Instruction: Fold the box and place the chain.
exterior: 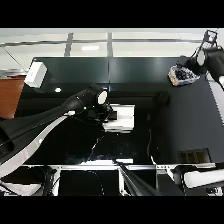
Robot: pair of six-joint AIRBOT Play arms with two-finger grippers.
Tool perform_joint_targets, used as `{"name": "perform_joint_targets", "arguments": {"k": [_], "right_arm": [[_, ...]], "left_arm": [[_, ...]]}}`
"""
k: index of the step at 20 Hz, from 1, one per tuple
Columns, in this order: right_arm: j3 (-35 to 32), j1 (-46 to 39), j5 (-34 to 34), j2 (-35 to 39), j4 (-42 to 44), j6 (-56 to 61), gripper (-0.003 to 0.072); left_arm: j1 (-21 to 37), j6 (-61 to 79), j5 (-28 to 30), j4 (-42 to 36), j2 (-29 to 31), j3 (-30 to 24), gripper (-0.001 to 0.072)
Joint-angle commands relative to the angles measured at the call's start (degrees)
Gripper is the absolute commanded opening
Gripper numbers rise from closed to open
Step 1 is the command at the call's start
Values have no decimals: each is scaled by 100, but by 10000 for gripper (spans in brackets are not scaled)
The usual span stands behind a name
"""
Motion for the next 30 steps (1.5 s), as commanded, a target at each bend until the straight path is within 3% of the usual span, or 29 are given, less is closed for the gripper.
{"name": "perform_joint_targets", "arguments": {"k": [1, 4, 5, 6, 12, 14, 15, 16, 19, 20, 24, 30], "right_arm": [[1803, -256, 1056, -1447, 212, -4, 694], [2258, -330, 1220, -1963, 396, -2, 692], [2258, -339, 1180, -2022, 382, 0, 579], [2258, -352, 1143, -2063, 385, 0, 557], [2256, -372, 1163, -2227, 400, -138, 556], [2256, -372, 1169, -2253, 407, -201, 521], [2256, -372, 1174, -2256, 476, -267, 448], [2256, -374, 1204, -2253, 573, -380, 276], [2258, -374, 1340, -2251, 686, -546, 203], [2280, -374, 1482, -2232, 697, -675, 17], [2315, -369, 1644, -1692, 695, -1515, 16], [2315, -361, 1878, 98, 859, -2531, 16]], "left_arm": [[4, 0, -4, 0, -2, 2, 25], [4, 0, 2, 2, -2, 2, 25], [4, 0, 2, 2, -2, 2, 26], [4, 0, 0, 0, -2, 2, 25], [4, 0, -2, 0, -2, 2, 25], [4, 0, -2, 0, -2, 2, 26], [4, 0, -2, -2, -2, 2, 25], [4, 0, 0, -2, -2, 2, 25], [4, 0, 0, 0, -2, 2, 25], [4, 0, -2, 0, -2, 2, 25], [4, 0, 0, 0, -2, 2, 25], [4, 0, 4, -2, -2, 2, 25]]}}
